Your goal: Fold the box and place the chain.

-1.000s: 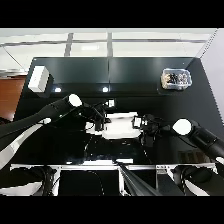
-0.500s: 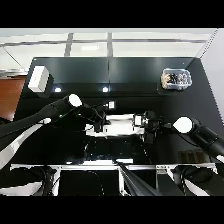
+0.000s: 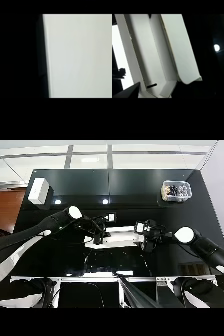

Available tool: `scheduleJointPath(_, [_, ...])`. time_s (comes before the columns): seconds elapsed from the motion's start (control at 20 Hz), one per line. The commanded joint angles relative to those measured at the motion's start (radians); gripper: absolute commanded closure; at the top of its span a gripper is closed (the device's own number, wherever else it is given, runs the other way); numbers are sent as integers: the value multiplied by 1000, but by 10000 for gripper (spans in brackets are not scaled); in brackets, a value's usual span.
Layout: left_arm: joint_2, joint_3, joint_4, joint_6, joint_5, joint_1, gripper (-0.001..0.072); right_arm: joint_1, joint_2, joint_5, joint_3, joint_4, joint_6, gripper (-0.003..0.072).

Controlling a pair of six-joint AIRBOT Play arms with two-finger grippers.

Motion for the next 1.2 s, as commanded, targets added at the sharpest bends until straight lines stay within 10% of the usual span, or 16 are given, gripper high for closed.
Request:
scheduleJointPath(0.0, [0, 0, 0, 0, 0, 0, 682, -18, -22, 24, 0, 108, -101, -17])
scheduleJointPath(0.6, [0, 0, 0, 0, 4, -1, 683, -23, -125, 67, -71, 281, -411, -16])
scheduleJointPath(1.15, [0, 0, -1, 0, 3, -1, 682, -22, -201, 54, -39, 192, -258, -17])
